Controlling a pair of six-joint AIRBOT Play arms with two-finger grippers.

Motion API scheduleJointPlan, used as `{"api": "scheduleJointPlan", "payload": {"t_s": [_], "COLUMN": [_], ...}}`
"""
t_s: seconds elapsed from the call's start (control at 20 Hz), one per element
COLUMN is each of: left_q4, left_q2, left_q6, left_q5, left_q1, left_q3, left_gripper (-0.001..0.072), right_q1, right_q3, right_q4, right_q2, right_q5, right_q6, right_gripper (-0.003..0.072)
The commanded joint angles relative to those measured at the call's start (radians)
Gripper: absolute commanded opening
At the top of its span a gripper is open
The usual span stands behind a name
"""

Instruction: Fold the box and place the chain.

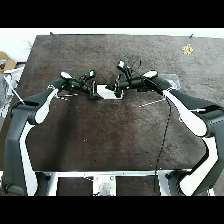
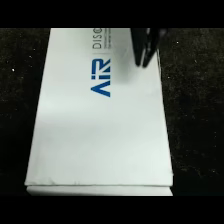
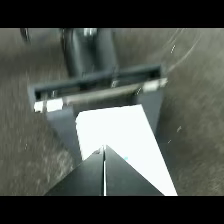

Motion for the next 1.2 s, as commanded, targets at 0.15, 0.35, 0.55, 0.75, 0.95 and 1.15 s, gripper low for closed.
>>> {"api": "scheduleJointPlan", "payload": {"t_s": [0.15,0.35,0.55,0.75,0.95,1.15], "left_q4": [0.000,0.000,0.000,0.000,0.000,0.000], "left_q2": [0.000,0.000,0.000,0.000,0.000,0.000], "left_q6": [0.000,0.000,0.000,0.000,0.000,0.001], "left_q5": [0.001,0.001,0.001,0.001,0.001,0.001], "left_q1": [0.000,0.000,0.000,0.000,0.000,0.000], "left_q3": [0.000,0.000,0.000,0.000,0.000,0.000], "left_gripper": [0.0233,0.0233,0.0233,0.0233,0.0233,0.0233], "right_q1": [0.005,0.005,0.005,0.005,0.005,0.002], "right_q3": [0.000,0.000,0.000,0.000,-0.037,-0.280], "right_q4": [-0.238,-0.237,-0.177,-0.073,-0.076,-0.076], "right_q2": [-0.032,-0.040,-0.002,0.161,0.380,0.648], "right_q5": [-0.091,-0.083,-0.084,-0.144,-0.224,-0.540], "right_q6": [0.094,0.093,0.093,0.076,0.145,0.243], "right_gripper": [0.0010,0.0010,0.0009,0.0009,0.0008,0.0009]}}
